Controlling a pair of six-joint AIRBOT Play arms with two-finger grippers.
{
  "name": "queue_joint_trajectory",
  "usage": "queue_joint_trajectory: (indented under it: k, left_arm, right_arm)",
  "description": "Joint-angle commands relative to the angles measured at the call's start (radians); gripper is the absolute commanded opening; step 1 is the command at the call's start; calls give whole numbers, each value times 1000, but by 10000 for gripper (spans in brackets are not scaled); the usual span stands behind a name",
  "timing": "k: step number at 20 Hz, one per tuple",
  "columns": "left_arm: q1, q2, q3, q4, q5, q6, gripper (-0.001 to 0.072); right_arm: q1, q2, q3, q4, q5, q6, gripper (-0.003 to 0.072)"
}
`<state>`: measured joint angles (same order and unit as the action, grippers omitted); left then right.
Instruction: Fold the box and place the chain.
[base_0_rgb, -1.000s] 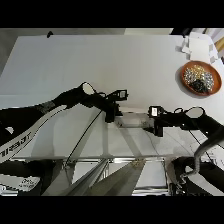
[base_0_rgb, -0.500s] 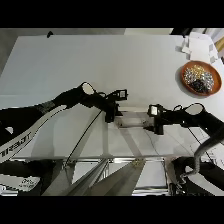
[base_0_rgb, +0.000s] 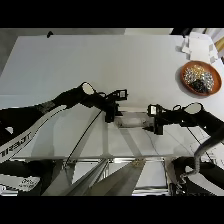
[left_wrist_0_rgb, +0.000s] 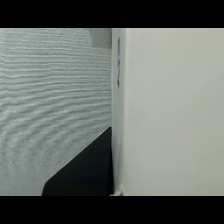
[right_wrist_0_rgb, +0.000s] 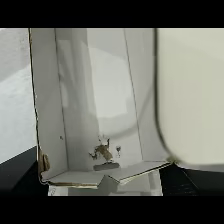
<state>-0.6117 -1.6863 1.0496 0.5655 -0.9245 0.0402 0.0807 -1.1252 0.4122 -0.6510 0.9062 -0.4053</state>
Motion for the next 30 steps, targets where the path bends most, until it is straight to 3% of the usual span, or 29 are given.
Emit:
queue_joint_trajectory:
  k: [1,6,7,8,11,13,30]
  left_arm:
    - [-1,0,0,0,1,0,9]
    - [-1,0,0,0,0,0,9]
    - [-1,0,0,0,0,0,9]
    - [-1,0,0,0,0,0,9]
    - [-1,0,0,0,0,0,9]
    - [-1,0,0,0,1,0,9]
    - [-1,0,0,0,0,0,9]
  right_arm:
    - [0,-13,1,-2,-8,0,659]
    - [0,-42,1,-3,-11,-23,630]
    - [0,-46,1,-3,-14,-24,611]
    - [0,-51,1,-3,-14,-29,541]
    - [0,-56,1,-3,-13,-52,510]
    - [0,-56,1,-3,-13,-52,440]
    - [0,-56,1,-3,-8,-48,432]
